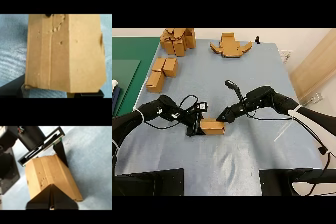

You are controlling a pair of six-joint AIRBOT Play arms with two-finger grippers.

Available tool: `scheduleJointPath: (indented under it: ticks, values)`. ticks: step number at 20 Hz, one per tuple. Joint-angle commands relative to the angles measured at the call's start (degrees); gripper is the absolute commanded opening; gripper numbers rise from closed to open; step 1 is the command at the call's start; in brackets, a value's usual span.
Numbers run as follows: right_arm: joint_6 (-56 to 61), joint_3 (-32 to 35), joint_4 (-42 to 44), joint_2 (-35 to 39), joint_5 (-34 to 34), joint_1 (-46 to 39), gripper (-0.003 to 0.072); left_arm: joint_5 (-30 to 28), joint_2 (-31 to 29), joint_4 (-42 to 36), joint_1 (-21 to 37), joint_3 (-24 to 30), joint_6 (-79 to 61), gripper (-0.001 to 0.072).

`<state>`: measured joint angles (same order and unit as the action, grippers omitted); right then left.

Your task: Fold the box.

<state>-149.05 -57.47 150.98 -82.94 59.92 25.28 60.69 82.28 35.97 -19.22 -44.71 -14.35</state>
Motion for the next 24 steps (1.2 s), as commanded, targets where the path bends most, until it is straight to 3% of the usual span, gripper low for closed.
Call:
scheduleJointPath:
  ticks: [1, 3, 7, 8, 9, 15, 16, 17, 21, 23, 24]
  values:
    - [-13.33, 1.29, -1.44, 1.49, -4.17, 1.79, 0.0213, 0.59, -0.04, 0.04, 0.02, 0.02, 0.48, 0.025]
    - [-20.33, 1.29, -1.49, 2.36, -4.07, 3.67, 0.0236, 0.7, -0.04, 0.07, 0.02, 0.02, 0.48, 0.025]
    - [-20.9, 1.31, -3.3, 3.39, -3.87, 5.88, 0.0243, 0.83, -0.04, 0.07, 0.02, 0.02, 0.48, 0.025]
    - [-20.9, 1.31, -3.82, 3.41, -3.78, 5.9, 0.0358, 0.83, -0.04, 0.04, 0.02, 0.02, 0.48, 0.0249]
    - [-20.9, 1.31, -4.68, 3.43, -3.76, 5.9, 0.0408, 0.83, -0.04, 0.07, 0.02, 0.02, 0.48, 0.0249]
    - [-21.05, 1.31, -7.48, 3.43, -5.62, 5.9, 0.0408, 0.85, -0.04, 0.04, 0.02, 0.02, 0.48, 0.025]
    - [-21.27, 1.31, -8.37, 3.43, -5.81, 5.9, 0.0359, 0.85, -0.04, 0.04, 0.02, 0.02, 0.48, 0.0249]
    - [-21.55, 1.31, -8.72, 3.45, -5.81, 5.9, 0.0259, 0.85, -0.04, 0.04, 0.02, 0.02, 0.48, 0.0249]
    - [-21.57, 1.29, -8.72, 4.28, -5.79, 6.23, 0.0162, 0.87, -0.04, 0.04, 0.02, 0.02, 0.48, 0.025]
    - [-21.55, 1.29, -8.59, 5.11, -5.2, 6.93, 0.0171, 0.85, -0.04, 0.04, 0.02, 0.02, 0.48, 0.0249]
    - [-21.55, 1.29, -8.66, 5.29, -5.2, 7.3, 0.0265, 0.85, -0.04, 0.04, 0.02, 0.02, 0.48, 0.0249]
